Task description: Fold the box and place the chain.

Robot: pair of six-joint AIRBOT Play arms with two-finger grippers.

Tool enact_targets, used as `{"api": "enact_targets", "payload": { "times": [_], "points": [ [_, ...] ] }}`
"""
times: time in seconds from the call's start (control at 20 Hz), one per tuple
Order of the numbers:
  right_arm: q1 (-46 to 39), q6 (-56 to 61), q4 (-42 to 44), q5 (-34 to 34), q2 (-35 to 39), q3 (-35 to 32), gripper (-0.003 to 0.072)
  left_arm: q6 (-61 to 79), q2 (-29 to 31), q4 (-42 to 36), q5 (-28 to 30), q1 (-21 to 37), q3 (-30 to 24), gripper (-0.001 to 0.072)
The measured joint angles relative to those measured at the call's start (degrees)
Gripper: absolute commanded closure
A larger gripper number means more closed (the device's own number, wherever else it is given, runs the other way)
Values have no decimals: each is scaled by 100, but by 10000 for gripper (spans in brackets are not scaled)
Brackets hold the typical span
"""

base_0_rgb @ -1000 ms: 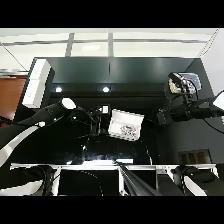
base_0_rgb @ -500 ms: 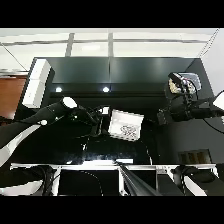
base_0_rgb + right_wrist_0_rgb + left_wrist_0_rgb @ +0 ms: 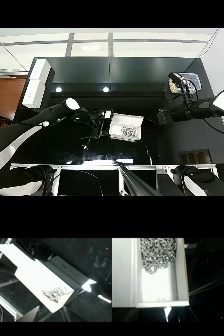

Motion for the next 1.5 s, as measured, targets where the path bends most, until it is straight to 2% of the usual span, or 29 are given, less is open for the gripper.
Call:
{"api": "enact_targets", "payload": {
  "times": [0.05,0.3,0.5,0.75,0.9,1.15,1.5],
  "points": [
    [0,0,-2,-26,0,0,27,-111,0,17,11,-7,2,306],
    [0,39,74,-597,-122,2,29,-564,0,153,59,-11,0,306],
    [199,-223,289,-1163,-638,4,31,-680,0,214,133,-11,0,305],
    [835,-1965,358,-1696,-1113,4,32,-702,0,236,186,-13,0,305],
    [1003,-2966,367,-1547,-1110,11,32,-704,0,243,221,-17,0,305],
    [1150,-3786,214,-599,-1038,-81,32,-706,0,247,249,-17,-2,305],
    [1471,-4594,-20,-1016,-1023,-535,32,-706,-4,251,262,-17,0,305]
  ]
}}
